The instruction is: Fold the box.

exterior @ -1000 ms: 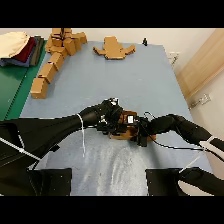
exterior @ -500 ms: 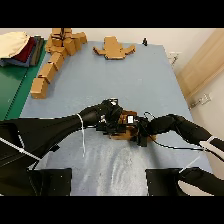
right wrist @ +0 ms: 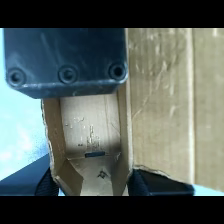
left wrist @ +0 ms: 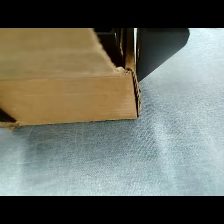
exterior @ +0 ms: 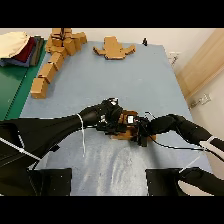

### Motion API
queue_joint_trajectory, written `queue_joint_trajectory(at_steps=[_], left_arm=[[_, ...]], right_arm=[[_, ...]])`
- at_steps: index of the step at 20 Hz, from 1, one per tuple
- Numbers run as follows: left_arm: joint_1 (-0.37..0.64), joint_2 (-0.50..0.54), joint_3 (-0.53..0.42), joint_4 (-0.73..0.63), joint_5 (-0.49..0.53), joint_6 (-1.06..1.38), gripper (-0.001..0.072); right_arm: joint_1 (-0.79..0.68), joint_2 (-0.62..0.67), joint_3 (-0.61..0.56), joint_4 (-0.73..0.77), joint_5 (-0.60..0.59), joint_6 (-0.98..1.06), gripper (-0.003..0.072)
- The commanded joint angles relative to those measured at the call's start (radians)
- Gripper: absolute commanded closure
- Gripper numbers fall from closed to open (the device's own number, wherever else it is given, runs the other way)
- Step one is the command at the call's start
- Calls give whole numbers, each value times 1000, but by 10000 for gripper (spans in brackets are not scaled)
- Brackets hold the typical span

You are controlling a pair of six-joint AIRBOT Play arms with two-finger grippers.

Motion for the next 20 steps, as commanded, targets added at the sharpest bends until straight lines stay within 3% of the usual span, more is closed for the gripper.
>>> queue_joint_trajectory(at_steps=[1,2,3,4,12,16,20], left_arm=[[0,0,0,-17,-5,1,592],[0,0,0,-23,-11,1,512],[1,0,0,-35,-19,1,356],[3,0,1,-47,-29,1,282],[125,0,99,-203,-210,88,286],[209,0,119,-284,-249,143,286],[275,0,119,-461,-248,279,286]], right_arm=[[0,0,1,2,0,0,175],[0,0,1,2,0,0,175],[0,0,1,2,0,0,175],[0,0,1,2,0,0,175],[0,0,1,2,0,0,176],[0,0,1,2,0,0,175],[0,0,1,2,0,0,175]])
